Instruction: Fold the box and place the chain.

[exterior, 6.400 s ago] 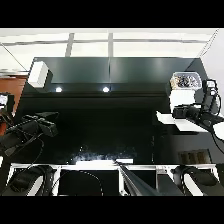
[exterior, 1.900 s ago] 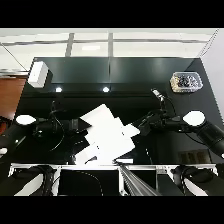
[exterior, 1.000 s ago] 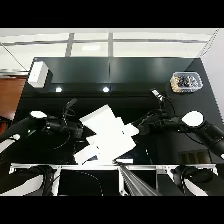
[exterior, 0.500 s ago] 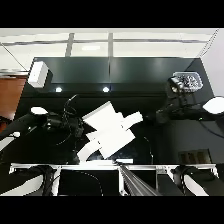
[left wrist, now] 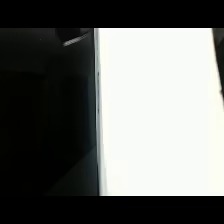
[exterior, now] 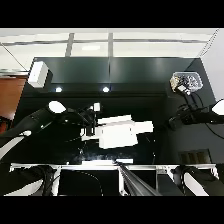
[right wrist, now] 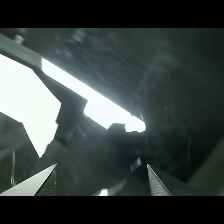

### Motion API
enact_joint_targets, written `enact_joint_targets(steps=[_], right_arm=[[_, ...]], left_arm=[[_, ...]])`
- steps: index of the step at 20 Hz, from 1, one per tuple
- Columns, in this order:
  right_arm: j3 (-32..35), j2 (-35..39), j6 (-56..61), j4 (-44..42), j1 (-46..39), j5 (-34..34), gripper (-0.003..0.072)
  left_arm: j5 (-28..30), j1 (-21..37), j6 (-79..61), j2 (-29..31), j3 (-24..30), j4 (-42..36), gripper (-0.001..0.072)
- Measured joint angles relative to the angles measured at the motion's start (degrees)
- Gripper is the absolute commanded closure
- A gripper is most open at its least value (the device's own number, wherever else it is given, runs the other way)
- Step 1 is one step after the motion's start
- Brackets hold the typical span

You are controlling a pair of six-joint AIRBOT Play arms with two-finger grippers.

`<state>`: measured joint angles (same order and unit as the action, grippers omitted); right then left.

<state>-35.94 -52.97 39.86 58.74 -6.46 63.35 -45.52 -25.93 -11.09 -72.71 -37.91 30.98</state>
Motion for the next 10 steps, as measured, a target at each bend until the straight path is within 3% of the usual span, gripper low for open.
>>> enact_joint_targets(steps=[6,10], right_arm=[[3.76,-0.04,-4.98,-5.31,6.67,-8.39,0.0048],[4.22,-0.07,-6.34,-2.86,15.13,-11.10,0.0048]], left_arm=[[0.70,-2.19,-1.88,-2.78,-0.68,3.54,0.0684],[0.55,-2.45,-2.08,-3.32,-0.72,4.59,0.0684]])
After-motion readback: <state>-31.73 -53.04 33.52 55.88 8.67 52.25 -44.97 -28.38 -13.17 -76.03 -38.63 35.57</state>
